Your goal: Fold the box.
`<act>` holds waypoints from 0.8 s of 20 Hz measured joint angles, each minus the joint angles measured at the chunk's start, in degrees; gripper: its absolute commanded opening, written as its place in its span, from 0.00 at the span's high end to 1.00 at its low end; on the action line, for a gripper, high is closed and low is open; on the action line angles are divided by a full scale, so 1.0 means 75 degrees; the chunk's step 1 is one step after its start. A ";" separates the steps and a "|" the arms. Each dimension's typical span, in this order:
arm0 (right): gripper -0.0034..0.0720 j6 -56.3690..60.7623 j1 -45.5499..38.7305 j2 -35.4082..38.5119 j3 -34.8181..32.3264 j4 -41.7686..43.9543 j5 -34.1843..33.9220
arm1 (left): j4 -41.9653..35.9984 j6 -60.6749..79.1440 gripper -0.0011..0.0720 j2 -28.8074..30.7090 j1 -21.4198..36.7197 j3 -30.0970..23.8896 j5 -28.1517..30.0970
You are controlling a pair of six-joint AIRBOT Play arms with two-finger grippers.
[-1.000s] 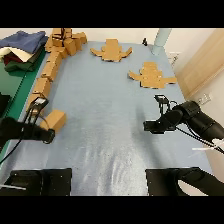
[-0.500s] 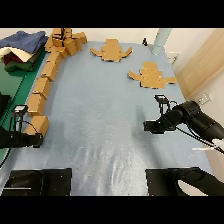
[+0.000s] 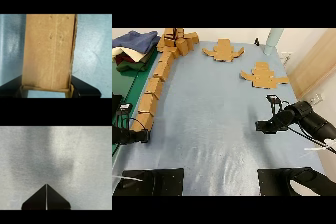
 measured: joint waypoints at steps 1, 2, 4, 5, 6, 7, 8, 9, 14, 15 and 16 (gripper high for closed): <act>0.95 0.0000 0.0000 0.0000 0.0000 0.0003 0.0000 | 0.0000 0.0032 0.38 -0.0163 0.0017 0.0000 0.0160; 0.95 0.0000 0.0000 0.0000 0.0000 0.0003 0.0000 | -0.0006 0.0052 0.38 -0.0289 0.0032 0.0000 0.0312; 0.95 0.0000 0.0000 0.0000 0.0000 0.0003 0.0000 | -0.0009 0.0076 0.38 -0.0495 0.0047 0.0000 0.0650; 0.95 0.0000 0.0000 0.0000 0.0000 0.0000 0.0000 | -0.0009 0.0105 0.38 -0.0580 0.0047 0.0000 0.0813; 0.95 0.0000 0.0000 0.0000 0.0000 0.0003 0.0003 | -0.0006 0.0114 0.38 -0.0647 0.0047 0.0000 0.0950; 0.95 0.0000 0.0000 0.0000 0.0000 0.0003 0.0000 | -0.0003 0.0134 0.38 -0.0694 0.0050 0.0000 0.1055; 0.95 -0.0003 0.0000 0.0000 0.0000 0.0000 0.0000 | 0.0000 0.0134 0.38 -0.0729 0.0052 0.0000 0.1151; 0.95 0.0000 0.0000 0.0000 0.0000 0.0000 0.0000 | 0.0000 0.0140 0.38 -0.0755 0.0052 0.0000 0.1215; 0.95 0.0000 0.0000 0.0000 0.0000 0.0000 0.0003 | 0.0006 0.0157 0.38 -0.0807 0.0052 0.0000 0.1437; 0.95 0.0000 0.0000 0.0000 0.0000 0.0003 0.0000 | 0.0006 0.0157 0.38 -0.0813 0.0052 0.0000 0.1448; 0.95 -0.0003 0.0000 0.0000 0.0000 0.0003 0.0000 | 0.0006 0.0157 0.38 -0.0813 0.0052 0.0000 0.1463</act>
